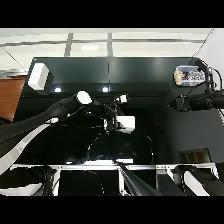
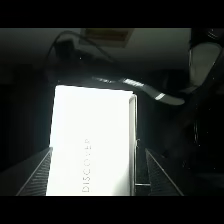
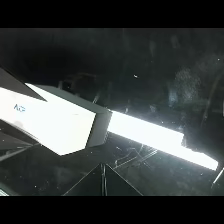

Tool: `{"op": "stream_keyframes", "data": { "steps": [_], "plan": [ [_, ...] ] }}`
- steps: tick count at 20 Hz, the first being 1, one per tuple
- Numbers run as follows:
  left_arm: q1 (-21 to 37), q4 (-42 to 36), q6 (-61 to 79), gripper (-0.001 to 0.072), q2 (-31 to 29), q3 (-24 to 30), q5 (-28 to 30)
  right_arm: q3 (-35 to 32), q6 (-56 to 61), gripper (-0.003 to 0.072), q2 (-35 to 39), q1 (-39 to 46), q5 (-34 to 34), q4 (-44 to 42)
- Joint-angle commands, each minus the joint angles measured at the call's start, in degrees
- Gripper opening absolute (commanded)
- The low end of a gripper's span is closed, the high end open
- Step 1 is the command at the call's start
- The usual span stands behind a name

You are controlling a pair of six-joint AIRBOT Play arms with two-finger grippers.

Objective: Fold the box and place the chain.

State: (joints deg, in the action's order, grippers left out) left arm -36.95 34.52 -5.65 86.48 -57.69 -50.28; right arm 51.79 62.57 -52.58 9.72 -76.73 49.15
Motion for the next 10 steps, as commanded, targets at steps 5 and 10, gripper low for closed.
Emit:
{"op": "stream_keyframes", "data": {
  "steps": [5, 10],
  "plan": [
    [-0.9, 6.93, -0.11, 0.0705, 0.52, 0.0, -0.44, 0.0, -0.02, 0.0012, 0.04, 0.04, 1.18, 0.0],
    [-1.33, 7.04, -0.13, 0.0705, 0.44, -0.74, 0.98, -0.02, 0.0, 0.0013, 0.04, 0.04, 1.18, 0.0]
  ]
}}
